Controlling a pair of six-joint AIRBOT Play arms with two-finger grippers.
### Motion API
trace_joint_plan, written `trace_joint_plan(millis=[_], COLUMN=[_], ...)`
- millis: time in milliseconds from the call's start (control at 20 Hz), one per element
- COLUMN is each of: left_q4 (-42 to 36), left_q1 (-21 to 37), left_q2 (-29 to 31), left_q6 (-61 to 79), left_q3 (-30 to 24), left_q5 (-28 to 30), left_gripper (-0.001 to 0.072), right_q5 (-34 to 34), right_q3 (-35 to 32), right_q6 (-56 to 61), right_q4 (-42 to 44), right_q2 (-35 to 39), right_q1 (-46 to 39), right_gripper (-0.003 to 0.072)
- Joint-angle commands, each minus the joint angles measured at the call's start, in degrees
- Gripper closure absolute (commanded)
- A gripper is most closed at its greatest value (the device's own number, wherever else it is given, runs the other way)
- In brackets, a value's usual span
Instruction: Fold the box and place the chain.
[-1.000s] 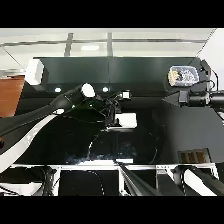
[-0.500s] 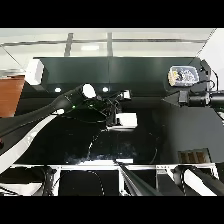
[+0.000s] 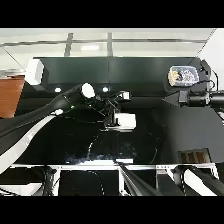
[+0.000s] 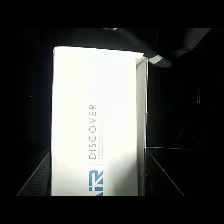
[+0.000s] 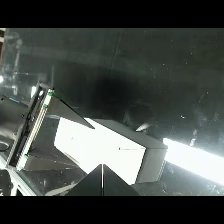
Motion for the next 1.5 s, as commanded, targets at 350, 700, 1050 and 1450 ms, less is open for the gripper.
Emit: trace_joint_plan(millis=[350, 700, 1050, 1450], left_q4=[0.74, 3.19, 5.2, 3.91], left_q1=[-0.09, -0.24, -4.22, -9.35], left_q2=[0.28, 0.28, -0.92, -2.97], left_q6=[-0.04, -0.04, -0.07, -0.61], left_q3=[0.04, 0.04, -0.09, -0.07], left_q5=[-0.26, -0.35, 8.57, 15.15], left_gripper=[-0.0001, -0.0001, 0.0, 0.0003], right_q5=[0.02, 0.02, -0.15, -0.9], right_q3=[0.02, 0.02, 0.02, 0.02], right_q6=[0.0, 0.02, 0.02, 0.02], right_q4=[0.02, 0.0, 0.02, 0.04], right_q2=[0.02, 0.02, 0.02, 0.02], right_q1=[-0.02, -0.02, -0.02, -0.02], right_gripper=[0.0677, 0.0677, 0.0677, 0.0676])
